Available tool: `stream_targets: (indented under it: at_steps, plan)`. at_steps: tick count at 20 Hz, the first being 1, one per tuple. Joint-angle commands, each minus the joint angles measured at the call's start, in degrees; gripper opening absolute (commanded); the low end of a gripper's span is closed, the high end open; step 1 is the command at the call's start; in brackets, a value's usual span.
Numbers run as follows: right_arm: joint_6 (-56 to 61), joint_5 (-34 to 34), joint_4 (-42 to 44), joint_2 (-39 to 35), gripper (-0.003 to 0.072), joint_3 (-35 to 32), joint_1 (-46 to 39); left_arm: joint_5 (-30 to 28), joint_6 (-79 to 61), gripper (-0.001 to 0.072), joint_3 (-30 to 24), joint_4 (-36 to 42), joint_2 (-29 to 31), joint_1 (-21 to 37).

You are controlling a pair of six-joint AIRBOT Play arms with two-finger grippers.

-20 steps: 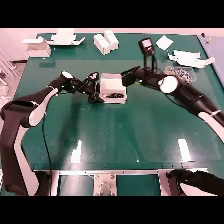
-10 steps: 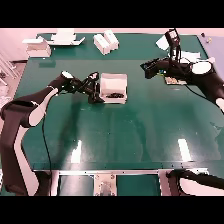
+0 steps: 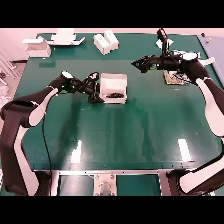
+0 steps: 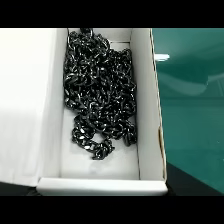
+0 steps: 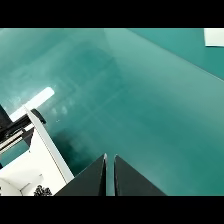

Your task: Fold the box and place the chain.

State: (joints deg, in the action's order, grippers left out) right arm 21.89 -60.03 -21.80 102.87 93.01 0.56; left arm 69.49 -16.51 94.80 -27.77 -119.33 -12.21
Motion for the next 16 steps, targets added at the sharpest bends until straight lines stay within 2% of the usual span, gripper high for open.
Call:
stream_targets:
  at_steps: [1,8,16]
  plan:
    - [0.6,-2.8,0.6,5.2,0.0066,4.4,0.7,0.0,0.0,0.0541,0.0,0.0,0.0,0.0]
    - [0.6,-3.5,-0.2,9.1,0.0067,5.5,3.7,0.0,0.0,0.0541,0.0,0.0,0.0,0.1]
    - [3.8,-17.2,-7.3,9.0,0.0075,7.9,5.8,0.0,0.0,0.0541,0.0,0.0,0.0,0.1]
